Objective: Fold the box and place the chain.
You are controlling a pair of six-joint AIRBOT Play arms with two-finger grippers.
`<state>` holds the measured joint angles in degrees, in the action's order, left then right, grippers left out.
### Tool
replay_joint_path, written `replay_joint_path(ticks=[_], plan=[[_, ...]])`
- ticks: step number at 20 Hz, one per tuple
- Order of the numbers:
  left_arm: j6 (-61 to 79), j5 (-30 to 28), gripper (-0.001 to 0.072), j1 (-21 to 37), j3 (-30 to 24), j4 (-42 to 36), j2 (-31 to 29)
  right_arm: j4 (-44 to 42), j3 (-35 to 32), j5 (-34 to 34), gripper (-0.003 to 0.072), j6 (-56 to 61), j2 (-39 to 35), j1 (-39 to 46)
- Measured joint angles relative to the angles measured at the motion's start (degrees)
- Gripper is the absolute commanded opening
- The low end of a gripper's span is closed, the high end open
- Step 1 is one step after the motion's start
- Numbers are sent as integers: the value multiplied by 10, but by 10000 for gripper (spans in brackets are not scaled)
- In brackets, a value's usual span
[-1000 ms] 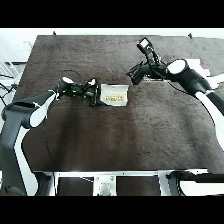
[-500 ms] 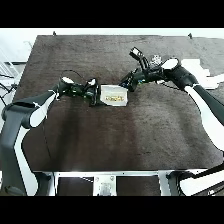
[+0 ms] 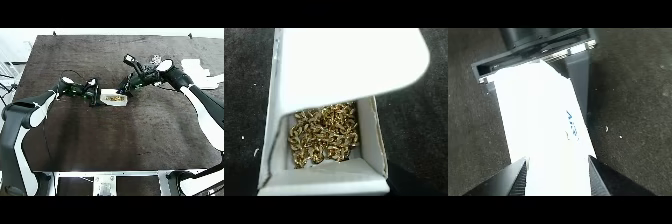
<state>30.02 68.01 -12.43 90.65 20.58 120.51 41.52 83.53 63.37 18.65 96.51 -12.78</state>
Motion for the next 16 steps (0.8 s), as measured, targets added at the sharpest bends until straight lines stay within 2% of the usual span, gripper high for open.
replay_joint_path(ticks=[5, 13, 16], plan=[[0, 0, 461, 0, 0, 0, 0, 9, 0, -19, 529, -26, 9, -10], [0, 0, 461, 0, 0, 0, 0, 11, 0, -19, 543, -49, 21, -15], [0, 0, 461, 0, 0, 0, 0, 12, 0, -11, 574, -56, 24, -15]])
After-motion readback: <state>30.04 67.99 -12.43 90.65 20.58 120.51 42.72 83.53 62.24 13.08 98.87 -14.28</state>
